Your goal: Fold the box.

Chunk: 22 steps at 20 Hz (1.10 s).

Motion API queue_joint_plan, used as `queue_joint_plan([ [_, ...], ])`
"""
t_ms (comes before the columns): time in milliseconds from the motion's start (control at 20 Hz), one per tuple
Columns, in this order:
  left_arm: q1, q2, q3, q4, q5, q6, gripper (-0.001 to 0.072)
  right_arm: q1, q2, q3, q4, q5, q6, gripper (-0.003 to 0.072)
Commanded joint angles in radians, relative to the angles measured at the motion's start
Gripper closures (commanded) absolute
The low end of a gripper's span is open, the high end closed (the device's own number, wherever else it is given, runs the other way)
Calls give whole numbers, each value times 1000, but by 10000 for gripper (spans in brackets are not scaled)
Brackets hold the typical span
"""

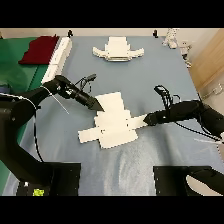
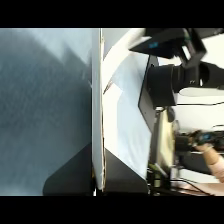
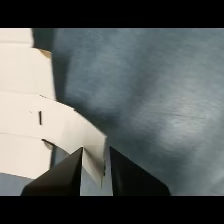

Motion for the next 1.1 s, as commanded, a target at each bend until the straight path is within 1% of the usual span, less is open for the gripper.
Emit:
queue_joint_plan([
  [0,-26,65,6,8,44,182,702,-1,0,29,-325,66,277,298],
  [100,-60,122,-21,32,101,263,702,-3,1,69,-465,68,469,93],
  [150,-80,152,-42,34,142,288,703,-3,1,96,-511,67,550,69],
  [250,-120,220,-104,35,226,360,703,-3,0,146,-542,69,640,69],
  [350,-165,312,-189,33,333,444,704,-2,0,175,-541,72,673,69],
  [400,-187,367,-234,32,395,485,704,-2,0,177,-541,77,686,69],
  [550,-267,573,-397,30,627,645,704,-2,-12,176,-541,77,787,70],
  [600,-296,639,-454,16,695,691,703,-2,-19,176,-541,79,808,70],
  [700,-344,730,-551,-77,764,793,703,-2,-35,176,-540,92,820,69],
  [750,-369,758,-594,-146,782,853,703,-2,-42,176,-538,98,820,70],
  [850,-420,771,-648,-247,829,965,703,-2,-53,176,-532,101,820,70],
  [950,-463,754,-676,-269,882,993,702,-2,-55,176,-525,100,820,70],
  [1050,-475,719,-681,-265,875,991,699,-2,-56,176,-514,101,820,70],
])
